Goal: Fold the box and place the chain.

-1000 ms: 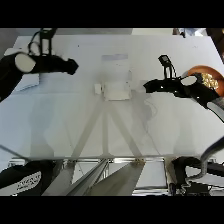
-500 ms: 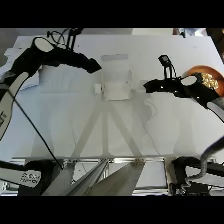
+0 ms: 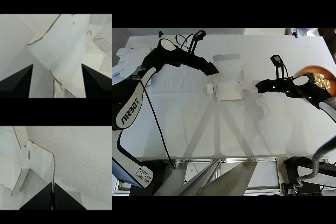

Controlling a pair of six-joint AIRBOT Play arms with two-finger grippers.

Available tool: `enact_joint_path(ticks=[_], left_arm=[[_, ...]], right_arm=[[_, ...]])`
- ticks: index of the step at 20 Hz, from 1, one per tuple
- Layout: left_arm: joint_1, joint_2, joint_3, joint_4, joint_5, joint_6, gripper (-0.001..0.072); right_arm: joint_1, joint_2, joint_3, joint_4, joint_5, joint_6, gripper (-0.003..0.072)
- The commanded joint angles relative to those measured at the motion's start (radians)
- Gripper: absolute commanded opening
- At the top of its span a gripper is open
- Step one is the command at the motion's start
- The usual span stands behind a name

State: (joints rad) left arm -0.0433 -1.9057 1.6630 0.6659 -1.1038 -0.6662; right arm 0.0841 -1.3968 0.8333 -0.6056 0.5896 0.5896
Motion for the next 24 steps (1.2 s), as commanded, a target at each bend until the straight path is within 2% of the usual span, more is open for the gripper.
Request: enact_joint_path(ticks=[1,9,12,17,19,21,23,24], left_arm=[[0.000,-0.032,0.010,-0.003,0.022,0.019,0.0668],[-0.014,-0.082,0.010,-0.093,0.005,0.133,0.0667],[-0.024,-0.082,0.010,-0.094,0.000,0.160,0.0643],[-0.045,-0.082,0.010,-0.081,-0.081,0.270,0.0623],[-0.051,-0.082,0.010,-0.042,-0.086,0.282,0.0496],[-0.053,-0.082,0.010,-0.028,-0.091,0.285,0.0484],[-0.054,-0.081,0.010,-0.029,-0.106,0.306,0.0292],[-0.054,-0.081,0.010,-0.029,-0.118,0.320,0.0267]], right_arm=[[0.001,-0.001,0.000,0.000,0.000,0.000,0.0009],[0.001,-0.001,0.000,0.000,0.000,0.000,0.0009],[0.001,-0.001,0.000,0.000,0.000,0.000,0.0009],[0.001,-0.001,0.000,0.000,0.001,0.000,0.0009],[0.001,-0.001,0.000,0.000,0.000,0.000,0.0009],[0.001,-0.001,0.000,0.000,0.000,0.000,0.0009],[0.001,-0.001,0.000,0.000,0.000,0.000,0.0009],[0.001,-0.001,0.000,0.000,0.000,0.000,0.0009]])
